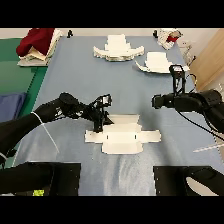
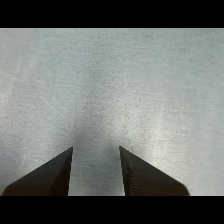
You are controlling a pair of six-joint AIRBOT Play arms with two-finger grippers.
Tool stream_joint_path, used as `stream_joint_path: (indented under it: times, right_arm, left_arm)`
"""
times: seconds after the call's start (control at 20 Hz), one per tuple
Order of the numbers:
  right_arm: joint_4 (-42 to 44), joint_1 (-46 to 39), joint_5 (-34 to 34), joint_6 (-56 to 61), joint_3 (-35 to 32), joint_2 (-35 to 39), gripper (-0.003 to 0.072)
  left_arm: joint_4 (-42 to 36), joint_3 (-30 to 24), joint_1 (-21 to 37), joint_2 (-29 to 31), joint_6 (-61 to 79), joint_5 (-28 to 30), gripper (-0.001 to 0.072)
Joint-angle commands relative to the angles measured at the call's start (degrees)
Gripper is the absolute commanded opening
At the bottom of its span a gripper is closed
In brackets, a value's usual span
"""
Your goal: Fold the box.
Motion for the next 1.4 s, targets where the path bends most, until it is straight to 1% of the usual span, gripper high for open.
stream_joint_path:
  times: [0.0,0.1,0.25,0.35,0.5,0.55,0.65,0.7,0.75,1.0,1.1,1.15,1.2,1.3,1.35]
  right_arm:
    - [0.5,0.0,0.0,0.1,0.0,-0.2,0.0439]
    - [0.5,0.0,0.0,0.9,0.0,-0.2,0.0439]
    - [0.5,0.0,0.0,1.1,0.0,-0.2,0.0439]
    - [0.5,0.0,0.0,1.5,0.0,-0.2,0.0439]
    - [0.5,0.0,0.4,1.5,0.0,-0.2,0.0439]
    - [0.5,0.0,0.7,1.5,0.0,-0.2,0.0439]
    - [0.5,0.0,2.0,1.5,0.0,-0.2,0.0431]
    - [0.7,0.0,2.4,1.5,0.0,-0.2,0.0373]
    - [0.7,0.0,2.6,1.5,0.0,-0.2,0.0343]
    - [1.6,0.0,2.6,1.5,0.0,-0.2,0.0344]
    - [2.0,0.0,2.6,1.5,0.0,-0.2,0.0344]
    - [2.0,0.0,2.6,1.5,0.0,-0.2,0.0343]
    - [2.0,0.0,2.6,1.5,0.0,-0.2,0.0343]
    - [2.2,0.0,2.6,1.5,0.0,-0.2,0.0343]
    - [2.3,0.0,2.6,1.5,0.0,-0.2,0.0343]
  left_arm:
    - [-0.3,-0.3,-0.1,2.2,0.2,0.8,0.0009]
    - [-0.1,-0.3,-0.1,3.1,0.2,1.9,0.0007]
    - [-0.2,-2.5,-0.1,6.5,0.5,9.1,0.0005]
    - [-1.2,-6.2,-0.8,10.6,4.4,11.7,0.0005]
    - [-9.3,-13.6,-4.2,17.2,16.6,17.7,0.0005]
    - [-10.6,-15.1,-5.4,18.2,19.2,18.9,0.0006]
    - [-11.5,-16.7,-7.2,17.9,19.7,18.3,0.0007]
    - [-11.5,-16.8,-7.9,17.5,19.7,18.3,0.0009]
    - [-11.6,-16.8,-8.2,16.9,19.6,18.3,0.0010]
    - [-11.5,-16.8,-8.1,13.5,19.6,18.4,0.0011]
    - [-11.2,-16.0,-8.1,13.5,15.3,18.8,0.0011]
    - [-10.0,-15.0,-8.1,13.5,10.9,18.8,0.0011]
    - [-6.9,-13.6,-8.1,13.5,7.4,18.2,0.0011]
    - [-0.9,-10.9,-8.1,13.5,2.6,15.7,0.0011]
    - [0.5,-9.7,-8.1,13.4,0.9,14.7,0.0011]
